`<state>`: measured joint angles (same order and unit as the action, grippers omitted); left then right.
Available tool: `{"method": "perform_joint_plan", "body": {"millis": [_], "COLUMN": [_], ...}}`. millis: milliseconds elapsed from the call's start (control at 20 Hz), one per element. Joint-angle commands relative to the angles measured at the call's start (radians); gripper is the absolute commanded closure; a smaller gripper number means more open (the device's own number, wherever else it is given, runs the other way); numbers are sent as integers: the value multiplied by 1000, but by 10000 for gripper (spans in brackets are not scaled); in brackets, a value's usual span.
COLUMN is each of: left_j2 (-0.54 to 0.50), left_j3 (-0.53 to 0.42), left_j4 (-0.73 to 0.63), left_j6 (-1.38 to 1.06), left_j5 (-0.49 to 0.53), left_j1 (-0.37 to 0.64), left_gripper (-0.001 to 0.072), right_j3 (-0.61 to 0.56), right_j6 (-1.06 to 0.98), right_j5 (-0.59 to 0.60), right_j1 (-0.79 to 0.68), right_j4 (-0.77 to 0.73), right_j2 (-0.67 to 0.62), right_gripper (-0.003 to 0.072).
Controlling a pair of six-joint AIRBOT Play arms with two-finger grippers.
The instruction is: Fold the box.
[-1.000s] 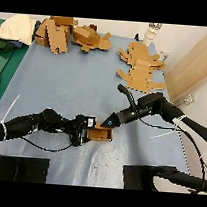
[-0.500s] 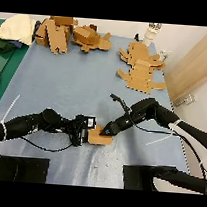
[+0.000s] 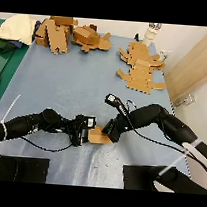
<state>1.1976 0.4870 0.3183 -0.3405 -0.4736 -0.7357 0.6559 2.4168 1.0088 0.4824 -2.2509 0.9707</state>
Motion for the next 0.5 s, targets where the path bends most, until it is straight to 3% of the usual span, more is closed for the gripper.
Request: {"method": "perform_joint_plan", "body": {"millis": [0,450], "left_j2": [-1,-1], "left_j3": [0,0], "left_j4": [0,0], "left_j6": [0,0], "left_j5": [1,1], "left_j1": [0,0], "left_gripper": [225,225], "right_j3": [-1,-1], "right_j6": [-9,-8], "right_j5": [-144,-218], "right_j1": [92,359], "right_j4": [187,417], "right_j2": [-85,-65], "right_gripper": [687,687]}}
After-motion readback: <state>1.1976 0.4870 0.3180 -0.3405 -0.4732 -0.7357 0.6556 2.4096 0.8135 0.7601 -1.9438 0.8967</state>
